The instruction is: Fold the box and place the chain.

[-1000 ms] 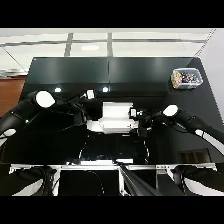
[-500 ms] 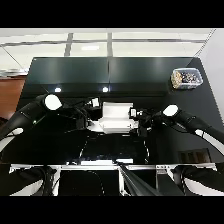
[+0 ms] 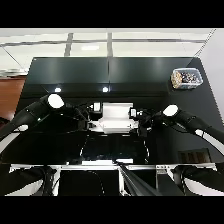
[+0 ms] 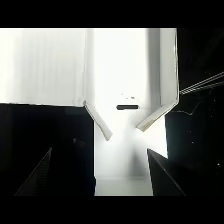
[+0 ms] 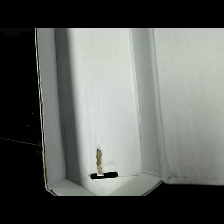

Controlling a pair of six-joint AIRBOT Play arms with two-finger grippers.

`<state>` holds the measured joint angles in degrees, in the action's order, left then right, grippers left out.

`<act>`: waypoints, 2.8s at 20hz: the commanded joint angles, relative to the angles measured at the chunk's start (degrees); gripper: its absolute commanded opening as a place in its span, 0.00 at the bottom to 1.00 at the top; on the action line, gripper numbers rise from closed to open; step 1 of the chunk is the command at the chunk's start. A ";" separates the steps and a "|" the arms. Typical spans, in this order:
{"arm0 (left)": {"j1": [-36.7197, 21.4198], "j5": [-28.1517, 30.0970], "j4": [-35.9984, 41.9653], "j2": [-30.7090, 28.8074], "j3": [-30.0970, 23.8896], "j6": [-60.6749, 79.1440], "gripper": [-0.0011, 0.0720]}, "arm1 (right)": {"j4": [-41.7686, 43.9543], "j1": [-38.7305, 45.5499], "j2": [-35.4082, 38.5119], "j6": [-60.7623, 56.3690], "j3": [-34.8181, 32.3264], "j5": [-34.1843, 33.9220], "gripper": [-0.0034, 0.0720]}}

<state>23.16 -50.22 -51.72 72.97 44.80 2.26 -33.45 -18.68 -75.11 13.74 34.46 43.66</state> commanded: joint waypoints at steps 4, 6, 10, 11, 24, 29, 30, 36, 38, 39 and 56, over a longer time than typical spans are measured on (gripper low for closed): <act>0.57 -1.53 5.75 2.49 0.00 2.27 0.96 | 0.00 -0.02 -0.04 0.00 0.00 0.02 0.38; 1.36 -1.95 5.66 2.56 0.00 2.27 0.96 | 0.00 -0.02 -0.04 0.00 0.00 0.02 0.38; 3.61 -2.49 0.61 2.56 0.00 1.79 0.58 | 0.00 -0.02 -0.04 0.00 0.00 0.02 0.38; 3.61 -2.40 0.83 2.54 0.00 1.77 0.56 | 0.00 -0.02 -0.04 0.00 0.00 0.02 0.38; 6.80 0.92 4.85 3.52 0.00 -4.20 0.29 | 0.00 -0.02 -0.04 0.00 0.00 0.02 0.38; 8.20 3.65 6.49 4.13 0.00 -4.22 0.29 | 0.00 0.00 -0.04 -0.02 0.00 0.02 0.38; 8.13 4.04 7.02 4.15 0.00 -4.24 0.29 | 0.00 -0.02 -0.04 0.00 0.00 0.02 0.38; 8.13 4.04 7.48 4.74 0.00 -8.17 0.22 | 0.00 0.00 -0.04 0.00 0.00 0.02 0.38; 8.15 3.65 7.48 5.16 -0.02 -8.35 0.36 | 0.00 0.00 -0.04 0.00 0.00 0.04 0.38; 8.15 3.63 7.45 5.29 -0.02 -8.33 0.45 | 0.00 0.00 -0.04 -0.02 0.00 0.02 0.38; -2.95 0.94 -21.00 -8.26 0.00 -60.00 0.05 | 0.00 -0.02 -0.04 -0.02 0.00 0.02 0.38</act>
<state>24.58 -47.22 -62.85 67.96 44.80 -38.00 -33.43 -18.68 -75.11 13.69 34.46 43.62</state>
